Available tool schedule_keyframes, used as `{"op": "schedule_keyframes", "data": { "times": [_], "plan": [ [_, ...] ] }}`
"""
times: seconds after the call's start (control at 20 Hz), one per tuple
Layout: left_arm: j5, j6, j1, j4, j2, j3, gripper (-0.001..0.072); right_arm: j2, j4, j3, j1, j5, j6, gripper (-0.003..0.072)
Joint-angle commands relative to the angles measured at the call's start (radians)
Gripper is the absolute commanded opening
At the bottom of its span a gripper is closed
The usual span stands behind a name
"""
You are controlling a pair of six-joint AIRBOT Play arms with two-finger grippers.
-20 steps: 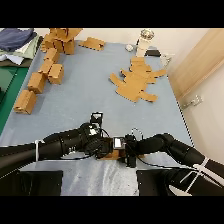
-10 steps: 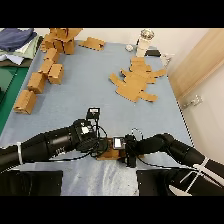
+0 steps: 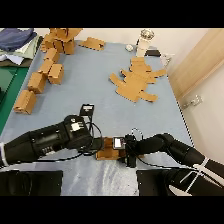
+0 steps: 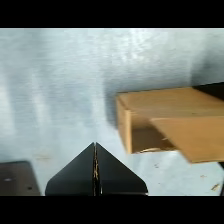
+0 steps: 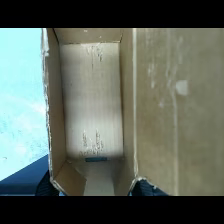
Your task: Fold the box.
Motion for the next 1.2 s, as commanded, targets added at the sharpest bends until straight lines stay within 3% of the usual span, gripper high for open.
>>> {"op": "schedule_keyframes", "data": {
  "times": [0.0, 0.15, 0.25, 0.35, 0.45, 0.6, 0.85, 0.9, 0.95, 1.0, 1.15],
  "plan": [
    [-0.116, 0.085, 0.056, -0.017, 0.069, -0.033, 0.0011, 0.000, 0.000, 0.001, 0.000, 0.000, 0.000, 0.0429],
    [-0.065, 0.311, 0.228, -0.130, 0.190, -0.178, 0.0011, 0.000, 0.000, 0.001, 0.000, 0.000, 0.000, 0.0428],
    [0.042, 0.695, 0.434, -0.373, 0.250, -0.312, 0.0011, 0.000, 0.000, 0.001, 0.000, 0.000, 0.000, 0.0428],
    [0.110, 1.238, 0.655, -0.698, 0.256, -0.424, 0.0012, 0.000, 0.000, 0.001, 0.000, 0.000, 0.000, 0.0429],
    [0.151, 1.642, 0.789, -0.899, 0.249, -0.478, 0.0013, 0.000, 0.000, 0.001, 0.000, 0.000, 0.000, 0.0428],
    [0.246, 1.902, 0.795, -0.888, 0.248, -0.480, 0.0012, 0.000, 0.000, 0.001, 0.000, 0.000, 0.000, 0.0428],
    [0.396, 2.220, 0.638, -0.805, 0.248, -0.502, 0.0015, 0.000, 0.000, 0.001, 0.000, 0.000, 0.000, 0.0428],
    [0.450, 2.278, 0.603, -0.806, 0.248, -0.521, 0.0125, 0.000, 0.000, 0.001, 0.000, 0.000, 0.000, 0.0428],
    [0.533, 2.293, 0.575, -0.808, 0.248, -0.549, 0.0597, 0.000, 0.000, 0.001, 0.000, 0.000, 0.000, 0.0428],
    [0.606, 2.301, 0.540, -0.812, 0.248, -0.575, 0.0691, 0.000, 0.000, 0.001, 0.000, 0.000, 0.000, 0.0428],
    [0.780, 2.473, 0.381, -0.843, 0.248, -0.636, 0.0691, 0.000, 0.000, 0.001, 0.000, 0.000, 0.000, 0.0428]
  ]
}}
